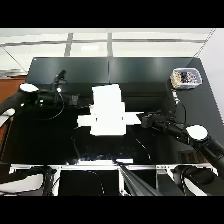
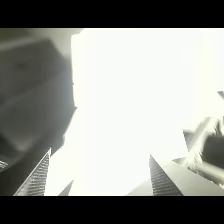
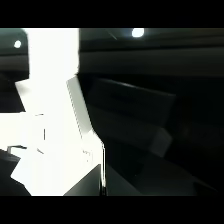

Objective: Fold the box and place the chain.

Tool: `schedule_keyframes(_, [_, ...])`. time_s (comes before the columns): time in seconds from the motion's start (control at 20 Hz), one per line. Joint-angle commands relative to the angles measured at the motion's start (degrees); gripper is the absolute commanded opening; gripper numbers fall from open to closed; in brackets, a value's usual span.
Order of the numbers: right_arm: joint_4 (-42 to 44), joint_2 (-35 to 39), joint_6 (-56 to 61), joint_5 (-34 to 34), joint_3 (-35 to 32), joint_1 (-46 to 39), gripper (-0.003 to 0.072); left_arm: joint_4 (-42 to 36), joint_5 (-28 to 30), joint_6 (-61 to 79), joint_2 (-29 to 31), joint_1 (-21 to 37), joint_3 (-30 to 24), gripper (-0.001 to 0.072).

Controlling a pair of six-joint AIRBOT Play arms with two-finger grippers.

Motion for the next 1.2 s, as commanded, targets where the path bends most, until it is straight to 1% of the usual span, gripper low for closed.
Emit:
schedule_keyframes(0.0, [0.2,0.1,0.3,-0.6,-0.2,1.3,0.0016,-1.9,-8.4,5.9,-9.4,-1.7,6.3,0.0706])
schedule_keyframes(0.1, [0.3,0.1,0.4,0.1,-0.2,1.3,0.0016,-1.7,-7.8,6.0,-13.4,-2.7,9.7,0.0706])
schedule_keyframes(0.15, [0.2,0.1,0.6,0.4,-0.2,1.3,0.0016,-1.7,-8.4,6.6,-15.4,-3.0,11.5,0.0706])
schedule_keyframes(0.25, [0.2,0.1,1.0,0.7,-0.2,1.3,0.0016,-1.7,-13.9,9.4,-18.6,-3.8,15.1,0.0698])
schedule_keyframes(0.35, [0.2,0.1,1.0,0.8,-0.2,1.3,0.0016,-1.7,-22.1,13.0,-21.0,-4.3,17.7,0.0684])
schedule_keyframes(0.4, [0.2,0.1,1.0,0.8,-0.2,1.3,0.0016,-0.9,-24.6,13.3,-22.1,-4.5,18.8,0.0653])
schedule_keyframes(0.45, [0.2,0.1,1.0,0.8,-0.2,1.3,0.0017,2.1,-24.1,13.4,-22.4,-5.0,19.5,0.0562])
schedule_keyframes(0.5, [0.0,0.1,1.0,0.8,-0.2,1.3,0.0016,5.4,-23.3,13.9,-22.4,-5.5,20.0,0.0553])
schedule_keyframes(0.55, [0.0,0.1,1.0,0.8,-0.2,1.3,0.0016,7.6,-23.5,14.6,-22.4,-6.0,20.5,0.0480])
schedule_keyframes(0.65, [0.0,0.1,1.0,0.7,-0.2,1.3,0.0017,10.3,-24.9,16.5,-22.4,-7.3,21.3,0.0424])
schedule_keyframes(0.7, [0.0,0.1,1.0,0.7,-0.2,1.3,0.0017,10.9,-24.6,17.4,-22.4,-7.5,21.4,0.0355])
schedule_keyframes(0.75, [0.0,0.1,1.0,0.7,-0.2,1.3,0.0017,11.3,-24.5,17.9,-22.4,-7.8,21.5,0.0345])
schedule_keyframes(0.8, [0.0,0.1,1.0,0.7,-0.2,1.3,0.0017,11.9,-24.4,18.2,-22.4,-8.0,21.6,0.0312])
schedule_keyframes(0.85, [0.0,0.1,1.0,0.7,-0.2,1.3,0.0017,12.8,-24.4,18.2,-22.4,-8.0,21.7,0.0263])
schedule_keyframes(1.0, [-0.2,0.1,1.0,0.9,-0.2,1.3,0.0017,13.3,-24.1,18.2,-22.4,-7.7,21.9,0.0256])
schedule_keyframes(1.1, [-0.2,0.1,1.0,1.1,-0.2,1.3,0.0017,13.3,-24.2,18.3,-22.4,-7.7,22.4,0.0067])
schedule_keyframes(1.15, [-0.2,0.1,1.0,1.1,-0.2,1.3,0.0017,13.1,-24.3,18.3,-22.4,-7.7,22.6,0.0044])
